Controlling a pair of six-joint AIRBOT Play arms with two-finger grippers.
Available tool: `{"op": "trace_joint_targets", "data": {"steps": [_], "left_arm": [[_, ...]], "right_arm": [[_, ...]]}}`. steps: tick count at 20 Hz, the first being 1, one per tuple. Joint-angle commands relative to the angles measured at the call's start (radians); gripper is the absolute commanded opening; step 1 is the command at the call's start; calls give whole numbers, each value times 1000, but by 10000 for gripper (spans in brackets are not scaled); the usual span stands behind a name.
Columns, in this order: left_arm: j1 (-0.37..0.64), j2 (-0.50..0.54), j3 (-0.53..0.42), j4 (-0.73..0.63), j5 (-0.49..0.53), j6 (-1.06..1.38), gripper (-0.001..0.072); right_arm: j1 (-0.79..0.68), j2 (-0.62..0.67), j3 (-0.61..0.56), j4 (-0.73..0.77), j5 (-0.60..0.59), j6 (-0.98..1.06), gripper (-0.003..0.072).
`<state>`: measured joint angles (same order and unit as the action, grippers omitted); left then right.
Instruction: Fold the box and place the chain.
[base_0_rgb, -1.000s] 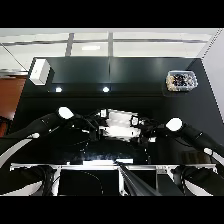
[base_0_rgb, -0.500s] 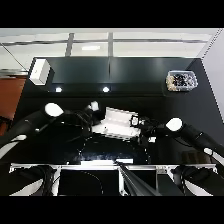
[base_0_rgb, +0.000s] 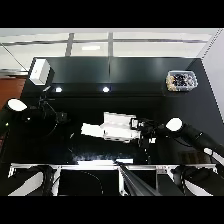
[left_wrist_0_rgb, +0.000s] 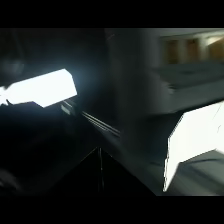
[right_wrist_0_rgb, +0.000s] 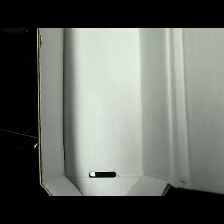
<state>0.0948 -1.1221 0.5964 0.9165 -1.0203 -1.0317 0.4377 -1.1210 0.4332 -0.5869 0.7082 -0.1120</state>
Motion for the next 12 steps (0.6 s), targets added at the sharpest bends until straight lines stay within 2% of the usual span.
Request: {"op": "trace_joint_targets", "data": {"steps": [1,3,6,9,12], "left_arm": [[37,-88,-16,-33,-90,-213,32],[37,-178,-16,-133,-132,-148,33],[28,-299,-16,-355,-193,14,32],[-52,-350,-16,-374,-159,26,31],[-142,-359,-16,-377,-103,26,31]], "right_arm": [[1,1,1,0,6,-2,464],[1,1,1,0,6,-2,464],[1,1,1,0,6,-2,464],[1,1,1,0,6,-2,463],[1,1,1,0,5,-2,463]]}}
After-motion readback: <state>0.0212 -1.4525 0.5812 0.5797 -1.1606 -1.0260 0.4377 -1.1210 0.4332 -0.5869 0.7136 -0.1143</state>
